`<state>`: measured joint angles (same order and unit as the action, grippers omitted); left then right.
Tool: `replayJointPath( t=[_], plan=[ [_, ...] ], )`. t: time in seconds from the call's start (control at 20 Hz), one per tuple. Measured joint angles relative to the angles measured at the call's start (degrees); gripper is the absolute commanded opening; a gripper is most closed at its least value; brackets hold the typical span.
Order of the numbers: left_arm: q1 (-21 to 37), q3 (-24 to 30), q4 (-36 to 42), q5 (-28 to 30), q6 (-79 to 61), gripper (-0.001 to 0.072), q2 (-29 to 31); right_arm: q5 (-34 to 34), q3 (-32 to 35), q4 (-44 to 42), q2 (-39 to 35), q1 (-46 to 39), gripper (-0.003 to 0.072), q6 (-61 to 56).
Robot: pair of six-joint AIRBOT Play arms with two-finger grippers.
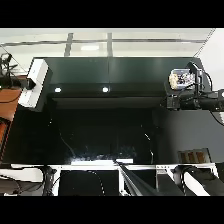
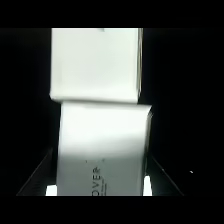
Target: Fold the box and place the chain.
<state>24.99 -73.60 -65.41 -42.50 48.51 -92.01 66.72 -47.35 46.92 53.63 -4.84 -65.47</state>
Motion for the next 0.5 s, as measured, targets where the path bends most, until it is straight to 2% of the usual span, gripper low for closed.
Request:
replayJointPath(
  t=[0.15, 0.2, 0.3, 0.5],
  plan=[
    [-0.7, -4.3, 0.0, -1.4, 2.8, 0.0701, 3.4, 0.0, 0.0, 0.0, 0.0, 0.0, 0.0017, -0.2],
    [-1.1, -5.6, 0.1, -2.3, 4.2, 0.0586, 5.1, 0.0, 0.0, -0.1, 0.0, 0.0, 0.0017, -0.1],
    [-1.9, -7.3, 1.0, -4.6, 7.1, 0.0029, 9.0, 0.0, 0.0, -0.1, 0.0, 0.3, 0.0017, 0.9],
    [-4.7, -6.8, 5.1, -15.8, 10.3, 0.0021, 16.7, -0.5, 0.1, 0.1, 0.0, 3.8, 0.0016, 5.4]
  ],
)
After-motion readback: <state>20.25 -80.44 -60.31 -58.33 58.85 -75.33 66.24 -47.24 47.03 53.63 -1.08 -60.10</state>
